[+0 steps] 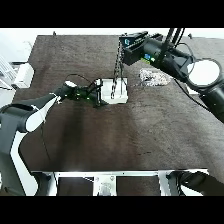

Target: Fold the box and place the chain.

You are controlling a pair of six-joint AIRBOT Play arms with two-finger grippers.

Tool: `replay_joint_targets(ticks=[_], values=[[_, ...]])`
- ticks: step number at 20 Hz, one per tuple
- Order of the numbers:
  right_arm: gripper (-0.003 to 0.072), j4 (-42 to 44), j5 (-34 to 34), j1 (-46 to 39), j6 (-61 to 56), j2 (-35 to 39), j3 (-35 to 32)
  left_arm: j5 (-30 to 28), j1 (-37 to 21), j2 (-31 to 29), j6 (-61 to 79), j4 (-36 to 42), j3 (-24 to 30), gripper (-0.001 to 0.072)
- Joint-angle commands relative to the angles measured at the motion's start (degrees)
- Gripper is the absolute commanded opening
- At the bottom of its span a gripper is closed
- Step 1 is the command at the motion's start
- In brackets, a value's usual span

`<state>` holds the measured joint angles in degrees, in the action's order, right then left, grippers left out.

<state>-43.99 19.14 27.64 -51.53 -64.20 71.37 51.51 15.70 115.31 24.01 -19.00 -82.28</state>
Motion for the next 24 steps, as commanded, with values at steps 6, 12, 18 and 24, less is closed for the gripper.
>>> replay_joint_targets(ticks=[6,12,18,24], values=[[0.0008,0.98,-1.66,0.13,-2.89,-8.24,-8.28,0.02,0.00,-0.04,0.00,-0.02,0.00,0.0470],[0.0007,6.10,-2.56,0.15,-2.86,-21.90,-10.82,0.00,0.00,-0.04,0.00,-0.02,0.00,0.0470],[0.0547,5.81,-1.31,-2.25,-2.84,-22.69,-10.56,0.00,0.00,-0.04,0.00,-0.02,0.00,0.0470],[0.0536,4.15,-1.31,-16.68,-5.22,-16.33,-11.15,0.00,0.00,-0.04,0.00,-0.02,0.00,0.0470]])
